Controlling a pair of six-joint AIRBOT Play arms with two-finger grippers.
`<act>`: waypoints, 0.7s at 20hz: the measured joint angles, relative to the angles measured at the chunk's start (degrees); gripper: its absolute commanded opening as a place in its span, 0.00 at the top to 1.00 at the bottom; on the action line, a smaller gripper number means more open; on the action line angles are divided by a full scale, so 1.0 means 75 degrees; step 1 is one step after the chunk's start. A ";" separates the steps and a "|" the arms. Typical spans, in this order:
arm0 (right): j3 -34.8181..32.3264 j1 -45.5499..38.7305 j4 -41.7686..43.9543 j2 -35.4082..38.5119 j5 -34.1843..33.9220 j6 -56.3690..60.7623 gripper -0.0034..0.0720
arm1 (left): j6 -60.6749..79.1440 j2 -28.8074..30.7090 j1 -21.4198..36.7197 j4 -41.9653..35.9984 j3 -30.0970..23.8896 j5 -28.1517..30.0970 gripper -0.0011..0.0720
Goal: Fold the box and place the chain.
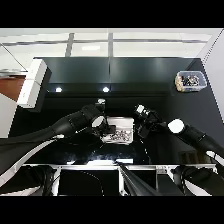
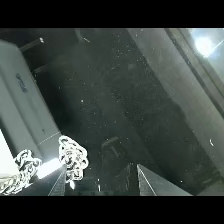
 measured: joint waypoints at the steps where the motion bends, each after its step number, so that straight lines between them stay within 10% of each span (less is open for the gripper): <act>1: 0.0003 0.0017 0.0012 -0.0032 -0.0044 0.0017 0.27 | 0.0000 0.0000 0.0000 0.0000 0.0000 0.0003 0.94; 8: 0.0003 0.0079 0.0026 -0.0216 -0.0017 0.0076 0.28 | 0.0000 0.0000 0.0000 0.0000 0.0000 0.0003 0.94; 10: 0.0009 0.0146 0.0073 -0.0329 -0.0009 0.0137 0.44 | 0.0000 0.0000 0.0000 0.0000 0.0000 0.0003 0.94; 12: 0.0006 0.0236 0.0073 -0.0388 0.0017 0.0131 0.86 | 0.0003 0.0000 0.0000 0.0000 0.0000 0.0003 0.94; 14: 0.0003 0.0283 0.0058 -0.0425 0.0003 0.0131 0.87 | 0.0003 0.0000 0.0000 0.0000 0.0000 0.0003 0.94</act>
